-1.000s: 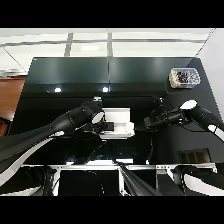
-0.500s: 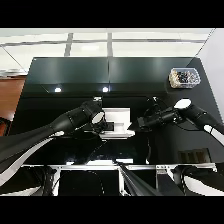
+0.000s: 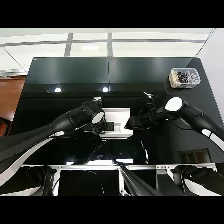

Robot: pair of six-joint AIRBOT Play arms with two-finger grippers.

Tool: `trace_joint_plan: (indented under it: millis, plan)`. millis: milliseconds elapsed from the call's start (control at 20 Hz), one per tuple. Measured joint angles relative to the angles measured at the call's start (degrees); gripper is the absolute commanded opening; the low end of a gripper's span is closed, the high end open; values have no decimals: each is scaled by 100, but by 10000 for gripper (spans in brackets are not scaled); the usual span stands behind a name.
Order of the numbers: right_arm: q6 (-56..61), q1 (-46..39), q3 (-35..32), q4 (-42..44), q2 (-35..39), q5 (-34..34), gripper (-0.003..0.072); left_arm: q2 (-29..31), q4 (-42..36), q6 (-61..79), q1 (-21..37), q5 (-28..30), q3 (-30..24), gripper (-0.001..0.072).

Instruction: Fold the box and place the chain.

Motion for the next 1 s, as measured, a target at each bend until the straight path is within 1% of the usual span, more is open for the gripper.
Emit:
trace_joint_plan:
  millis: [300, 550, 800, 1000]
  plan:
    - [1526, 813, 278, -1287, -13, -417, 468, 0, 2, 2, 0, 0, 0, 29]
    - [2551, 1257, 535, -2221, -232, -542, 467, 0, 2, 2, 0, 4, 0, 30]
    - [3357, 1604, 909, -3086, -590, -192, 467, 0, 2, 2, 0, 4, 0, 29]
    - [3816, 1823, 1123, -3543, -732, 4, 467, 0, 2, 2, 0, 7, 0, 29]
